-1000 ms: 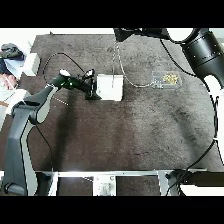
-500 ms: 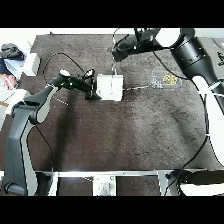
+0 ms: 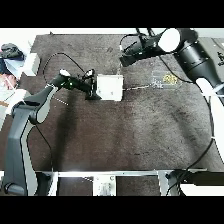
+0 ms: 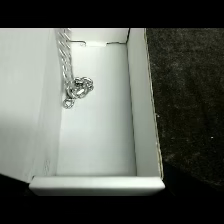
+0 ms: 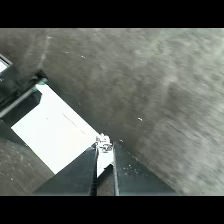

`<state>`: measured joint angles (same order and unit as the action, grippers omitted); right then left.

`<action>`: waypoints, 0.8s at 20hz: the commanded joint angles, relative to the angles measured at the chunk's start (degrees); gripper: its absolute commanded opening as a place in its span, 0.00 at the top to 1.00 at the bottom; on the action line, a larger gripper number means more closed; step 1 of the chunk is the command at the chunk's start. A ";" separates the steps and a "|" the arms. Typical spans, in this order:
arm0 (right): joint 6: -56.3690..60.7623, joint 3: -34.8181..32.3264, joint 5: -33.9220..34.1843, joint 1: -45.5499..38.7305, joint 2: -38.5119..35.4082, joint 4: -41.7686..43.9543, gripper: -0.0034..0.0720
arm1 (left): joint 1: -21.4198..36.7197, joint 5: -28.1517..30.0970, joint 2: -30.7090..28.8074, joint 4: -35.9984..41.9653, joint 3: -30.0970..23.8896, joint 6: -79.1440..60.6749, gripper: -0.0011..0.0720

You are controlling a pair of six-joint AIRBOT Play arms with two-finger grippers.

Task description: Fold the box and place the chain.

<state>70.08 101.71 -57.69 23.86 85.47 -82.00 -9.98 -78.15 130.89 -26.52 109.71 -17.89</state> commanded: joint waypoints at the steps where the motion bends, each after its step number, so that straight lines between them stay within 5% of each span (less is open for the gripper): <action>1: 0.72 -0.17 -5.27 -0.90 -4.00 -2.05 0.95 | 0.02 0.00 0.02 0.00 0.00 -0.02 0.43; 6: 1.51 -0.31 -3.34 0.76 -2.45 5.31 0.95 | 0.02 0.00 0.02 0.00 0.00 0.00 0.43; 16: 2.14 -0.72 1.57 6.01 12.94 4.13 0.95 | 0.02 0.00 0.02 0.00 0.00 0.00 0.43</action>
<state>71.70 101.14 -56.84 29.28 94.70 -77.25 -10.00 -78.17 130.89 -26.52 109.71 -17.87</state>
